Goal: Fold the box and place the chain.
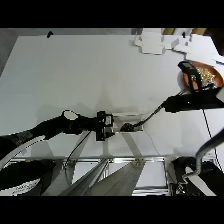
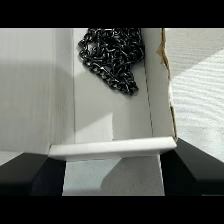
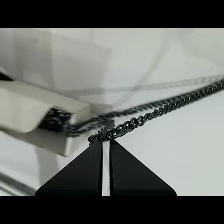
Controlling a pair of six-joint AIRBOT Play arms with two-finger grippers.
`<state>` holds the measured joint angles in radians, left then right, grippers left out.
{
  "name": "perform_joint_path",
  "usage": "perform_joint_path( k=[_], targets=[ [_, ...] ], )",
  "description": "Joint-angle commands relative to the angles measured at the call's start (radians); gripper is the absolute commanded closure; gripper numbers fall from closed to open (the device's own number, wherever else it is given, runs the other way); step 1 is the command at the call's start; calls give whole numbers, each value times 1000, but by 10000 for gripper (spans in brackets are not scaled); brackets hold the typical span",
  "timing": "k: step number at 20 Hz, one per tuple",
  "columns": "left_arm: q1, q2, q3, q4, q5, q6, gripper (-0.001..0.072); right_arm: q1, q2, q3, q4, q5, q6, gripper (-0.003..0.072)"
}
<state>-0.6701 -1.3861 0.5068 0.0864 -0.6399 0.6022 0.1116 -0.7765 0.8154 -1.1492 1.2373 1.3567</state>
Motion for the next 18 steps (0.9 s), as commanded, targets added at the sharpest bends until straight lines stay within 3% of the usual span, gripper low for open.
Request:
perform_joint_path(
  k=[1,7,11,18],
  targets=[
    [1,0,0,0,0,0,434,0,120,0,124,39,-29,668],
    [1,0,0,0,0,0,434,84,180,0,263,64,-49,668],
    [1,0,0,0,0,0,434,267,180,0,259,-50,-44,668],
    [1,0,0,0,0,0,434,498,72,0,51,-186,86,668]
  ],
)
